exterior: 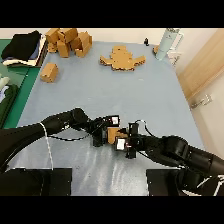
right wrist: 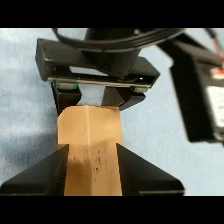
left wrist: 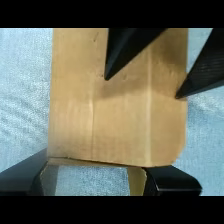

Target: Fold the box.

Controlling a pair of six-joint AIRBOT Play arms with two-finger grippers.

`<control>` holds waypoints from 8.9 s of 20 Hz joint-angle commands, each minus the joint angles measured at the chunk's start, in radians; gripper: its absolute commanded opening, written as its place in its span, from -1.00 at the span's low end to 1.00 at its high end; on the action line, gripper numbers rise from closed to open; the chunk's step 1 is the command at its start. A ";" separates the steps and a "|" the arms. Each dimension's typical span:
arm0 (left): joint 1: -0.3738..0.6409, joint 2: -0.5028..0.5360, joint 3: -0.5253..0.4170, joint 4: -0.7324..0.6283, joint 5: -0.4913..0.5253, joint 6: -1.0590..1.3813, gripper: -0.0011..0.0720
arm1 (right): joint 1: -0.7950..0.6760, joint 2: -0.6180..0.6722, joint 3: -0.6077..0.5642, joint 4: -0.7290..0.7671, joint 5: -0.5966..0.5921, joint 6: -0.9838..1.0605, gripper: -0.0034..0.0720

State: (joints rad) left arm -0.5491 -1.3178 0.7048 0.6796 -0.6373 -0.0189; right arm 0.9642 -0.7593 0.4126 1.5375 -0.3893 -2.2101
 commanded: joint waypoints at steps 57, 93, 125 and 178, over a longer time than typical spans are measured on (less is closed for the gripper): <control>0.000 0.000 0.000 0.000 0.000 0.000 0.30 | -0.004 -0.058 0.042 -0.145 -0.025 -0.032 -0.51; 0.000 0.000 0.000 0.000 0.000 0.000 0.30 | -0.010 -0.051 0.048 -0.058 -0.179 -0.023 -0.88; 0.421 0.154 0.037 0.084 0.106 -0.328 0.30 | -0.523 -0.076 0.171 0.023 -0.586 1.332 -0.88; 1.098 -0.232 0.616 0.359 -0.296 -0.689 0.95 | -0.523 -0.077 0.170 0.014 -0.499 1.306 -0.87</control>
State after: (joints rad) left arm 0.4908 -1.6291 1.3201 0.9360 -0.7006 -0.6563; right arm 0.4412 -0.8360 0.5831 1.5520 -0.8906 -0.8825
